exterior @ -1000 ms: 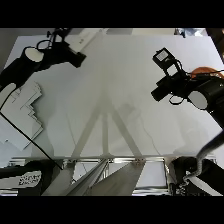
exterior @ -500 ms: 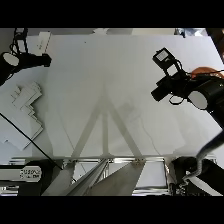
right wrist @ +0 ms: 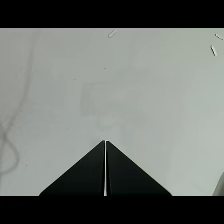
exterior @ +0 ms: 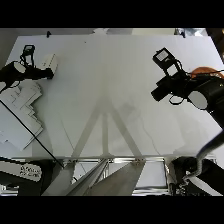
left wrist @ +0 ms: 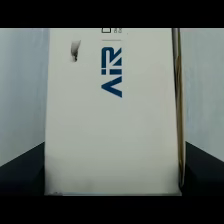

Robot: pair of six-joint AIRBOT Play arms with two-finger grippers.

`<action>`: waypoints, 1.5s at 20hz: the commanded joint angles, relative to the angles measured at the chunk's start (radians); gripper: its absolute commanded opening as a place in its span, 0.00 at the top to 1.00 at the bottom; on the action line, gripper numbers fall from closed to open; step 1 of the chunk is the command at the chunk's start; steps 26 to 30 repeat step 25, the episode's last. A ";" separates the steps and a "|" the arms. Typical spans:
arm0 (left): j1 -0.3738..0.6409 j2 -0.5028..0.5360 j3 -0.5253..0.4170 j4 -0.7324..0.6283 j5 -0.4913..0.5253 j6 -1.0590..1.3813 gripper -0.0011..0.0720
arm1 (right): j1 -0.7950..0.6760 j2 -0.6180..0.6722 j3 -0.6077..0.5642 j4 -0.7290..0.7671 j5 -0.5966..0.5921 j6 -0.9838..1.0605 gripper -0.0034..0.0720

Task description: Fold the box and place the chain.

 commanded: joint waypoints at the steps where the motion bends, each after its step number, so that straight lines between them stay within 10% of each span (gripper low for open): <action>1: 0.001 -0.024 0.000 0.011 -0.021 -0.007 0.85 | 0.000 0.001 0.000 0.000 0.000 0.000 0.94; 6: 0.002 -0.055 0.000 0.045 -0.046 -0.008 0.85 | 0.000 0.001 0.000 0.000 0.000 0.000 0.94; 7: 0.002 -0.058 0.000 0.047 -0.051 -0.003 0.74 | 0.000 0.001 0.000 0.000 0.000 0.000 0.94; 8: 0.002 -0.057 0.000 0.051 -0.049 -0.003 0.20 | 0.000 0.001 0.000 0.000 0.000 0.000 0.94; 9: 0.002 -0.054 0.000 0.051 -0.043 -0.007 0.02 | 0.000 0.001 0.000 0.000 0.000 0.000 0.94; 30: 0.000 0.236 0.000 0.051 -0.134 -0.007 0.03 | 0.000 0.001 0.000 0.000 0.000 0.000 0.94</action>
